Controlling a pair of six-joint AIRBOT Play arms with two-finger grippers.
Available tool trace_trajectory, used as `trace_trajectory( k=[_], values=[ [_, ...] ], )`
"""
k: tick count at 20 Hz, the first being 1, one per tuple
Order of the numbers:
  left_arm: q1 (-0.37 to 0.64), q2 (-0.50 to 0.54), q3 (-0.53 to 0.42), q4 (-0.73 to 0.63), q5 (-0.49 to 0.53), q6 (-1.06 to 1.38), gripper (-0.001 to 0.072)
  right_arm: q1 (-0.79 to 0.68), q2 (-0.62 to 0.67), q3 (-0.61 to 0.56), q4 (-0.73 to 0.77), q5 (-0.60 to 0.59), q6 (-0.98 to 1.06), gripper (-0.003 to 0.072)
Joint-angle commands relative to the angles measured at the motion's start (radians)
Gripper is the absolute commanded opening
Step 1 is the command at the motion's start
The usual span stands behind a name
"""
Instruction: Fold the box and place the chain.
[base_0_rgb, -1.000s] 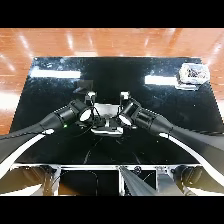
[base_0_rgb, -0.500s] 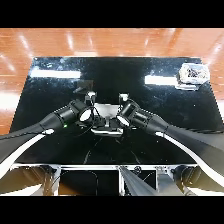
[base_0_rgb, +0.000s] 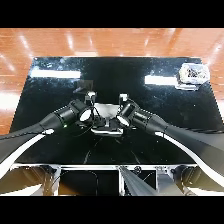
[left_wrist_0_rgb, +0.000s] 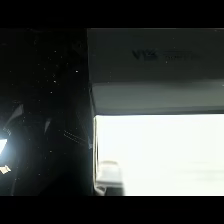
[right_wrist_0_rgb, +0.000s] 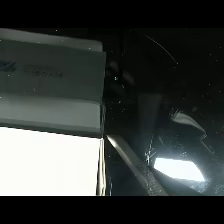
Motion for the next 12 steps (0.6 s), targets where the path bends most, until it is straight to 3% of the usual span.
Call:
trace_trajectory(
  k=[1, 12],
  values=[
    [-0.001, -0.001, 0.000, 0.001, 0.001, 0.000, 0.0021, 0.000, -0.002, 0.013, 0.002, 0.018, -0.001, 0.0602],
    [-0.001, -0.001, 0.000, 0.000, 0.008, 0.000, 0.0021, 0.000, -0.008, 0.023, 0.005, 0.035, -0.015, 0.0600]
  ],
)
